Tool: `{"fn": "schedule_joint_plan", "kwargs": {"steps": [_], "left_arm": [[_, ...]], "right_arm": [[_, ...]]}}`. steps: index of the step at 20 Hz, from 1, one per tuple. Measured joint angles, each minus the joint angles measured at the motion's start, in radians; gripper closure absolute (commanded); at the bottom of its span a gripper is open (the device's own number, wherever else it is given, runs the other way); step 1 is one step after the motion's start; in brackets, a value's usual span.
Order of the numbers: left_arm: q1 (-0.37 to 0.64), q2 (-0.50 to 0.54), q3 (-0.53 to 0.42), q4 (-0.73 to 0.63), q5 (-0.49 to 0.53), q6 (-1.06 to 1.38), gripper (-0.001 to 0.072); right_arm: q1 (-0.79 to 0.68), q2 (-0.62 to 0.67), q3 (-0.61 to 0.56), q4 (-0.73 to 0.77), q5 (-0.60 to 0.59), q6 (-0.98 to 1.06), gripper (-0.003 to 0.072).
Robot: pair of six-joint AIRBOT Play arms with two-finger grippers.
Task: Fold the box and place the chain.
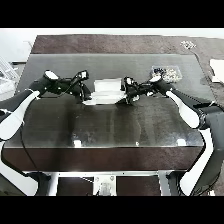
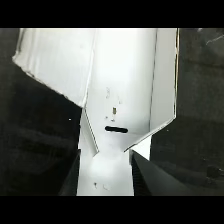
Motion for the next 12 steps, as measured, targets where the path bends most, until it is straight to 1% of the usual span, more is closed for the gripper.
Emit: {"fn": "schedule_joint_plan", "kwargs": {"steps": [5, 12], "left_arm": [[0.001, 0.0, 0.0, -0.028, -0.002, 0.003, 0.0344], [0.001, -0.02, -0.004, -0.043, -0.042, 0.003, 0.0362]], "right_arm": [[0.0, 0.0, 0.0, 0.0, 0.0, 0.0, 0.0105], [0.0, 0.0, 0.0, 0.0, 0.0, 0.0, 0.0105]]}}
